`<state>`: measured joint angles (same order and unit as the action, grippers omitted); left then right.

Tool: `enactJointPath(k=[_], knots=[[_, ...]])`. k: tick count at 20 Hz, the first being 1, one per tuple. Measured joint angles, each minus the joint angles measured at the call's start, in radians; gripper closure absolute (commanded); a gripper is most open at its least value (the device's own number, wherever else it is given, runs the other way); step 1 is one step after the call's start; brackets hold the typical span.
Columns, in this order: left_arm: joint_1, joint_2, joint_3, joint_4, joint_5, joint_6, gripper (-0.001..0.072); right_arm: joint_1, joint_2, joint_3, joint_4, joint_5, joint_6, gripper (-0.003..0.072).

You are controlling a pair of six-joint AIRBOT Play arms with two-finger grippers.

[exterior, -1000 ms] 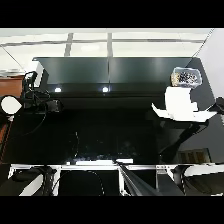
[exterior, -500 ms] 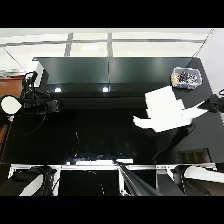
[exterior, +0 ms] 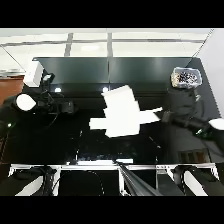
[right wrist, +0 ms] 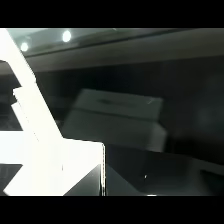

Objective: Fold the box and place the chain.

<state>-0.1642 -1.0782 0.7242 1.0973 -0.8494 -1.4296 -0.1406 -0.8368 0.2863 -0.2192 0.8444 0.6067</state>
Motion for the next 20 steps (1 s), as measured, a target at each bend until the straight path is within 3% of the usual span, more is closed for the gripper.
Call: enactJointPath(k=[3,6,9,13,14,18,20], knots=[[0.028,-0.108,0.014,-0.281,-0.045,0.219,0.0001,0.186,0.042,-0.084,0.093,-0.168,-0.016,0.0675],[0.054,-0.237,0.030,-0.534,-0.163,0.449,0.0001,0.294,0.058,-0.114,0.137,-0.259,-0.023,0.0675],[0.043,-0.357,0.059,-0.651,-0.236,0.602,0.0002,0.339,0.064,-0.126,0.153,-0.300,-0.024,0.0674],[-0.011,-0.497,0.135,-0.708,-0.363,0.781,0.0023,0.359,0.067,-0.131,0.163,-0.320,-0.024,0.0674],[-0.025,-0.529,0.159,-0.705,-0.403,0.816,0.0047,0.362,0.067,-0.132,0.164,-0.323,-0.024,0.0674],[-0.056,-0.616,0.248,-0.621,-0.506,0.890,0.0395,0.365,0.067,-0.133,0.164,-0.325,-0.024,0.0674],[-0.060,-0.648,0.288,-0.589,-0.551,0.906,0.0459,0.367,0.067,-0.133,0.165,-0.326,-0.024,0.0674]])
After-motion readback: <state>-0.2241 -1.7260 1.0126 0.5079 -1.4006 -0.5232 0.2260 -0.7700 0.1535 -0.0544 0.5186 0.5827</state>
